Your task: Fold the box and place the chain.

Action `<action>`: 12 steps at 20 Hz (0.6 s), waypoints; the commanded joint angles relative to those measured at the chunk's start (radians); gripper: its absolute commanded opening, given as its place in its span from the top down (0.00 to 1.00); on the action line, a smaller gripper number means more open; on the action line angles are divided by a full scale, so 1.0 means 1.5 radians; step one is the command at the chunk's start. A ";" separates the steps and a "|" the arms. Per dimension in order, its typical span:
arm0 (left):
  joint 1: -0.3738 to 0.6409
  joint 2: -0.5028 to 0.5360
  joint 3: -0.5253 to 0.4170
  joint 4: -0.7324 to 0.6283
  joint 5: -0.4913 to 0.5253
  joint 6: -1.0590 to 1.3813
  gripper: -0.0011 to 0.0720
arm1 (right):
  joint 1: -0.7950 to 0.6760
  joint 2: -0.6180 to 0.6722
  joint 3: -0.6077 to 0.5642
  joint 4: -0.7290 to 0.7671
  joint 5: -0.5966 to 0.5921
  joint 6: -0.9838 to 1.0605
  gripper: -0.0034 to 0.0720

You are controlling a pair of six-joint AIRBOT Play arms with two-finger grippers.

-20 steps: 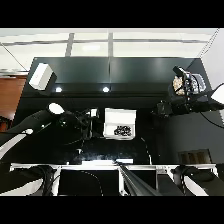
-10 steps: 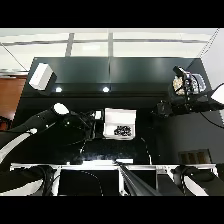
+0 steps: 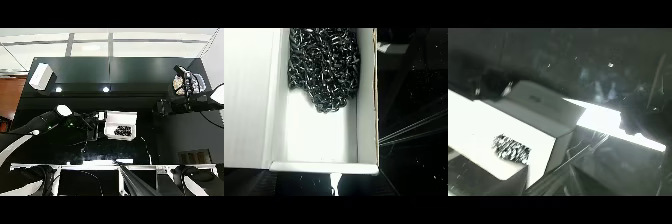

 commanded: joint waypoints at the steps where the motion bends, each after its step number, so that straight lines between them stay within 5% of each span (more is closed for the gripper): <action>1: -0.002 -0.001 0.001 0.000 0.003 -0.001 0.45 | 0.011 -0.022 -0.007 0.004 -0.065 0.036 0.08; 6: -0.002 -0.001 0.001 0.000 0.004 -0.001 0.45 | 0.013 -0.179 0.023 0.202 -0.156 -0.128 0.09; 12: -0.002 -0.001 0.001 0.000 0.004 -0.001 0.45 | 0.050 -0.224 0.032 0.230 -0.024 -0.492 0.10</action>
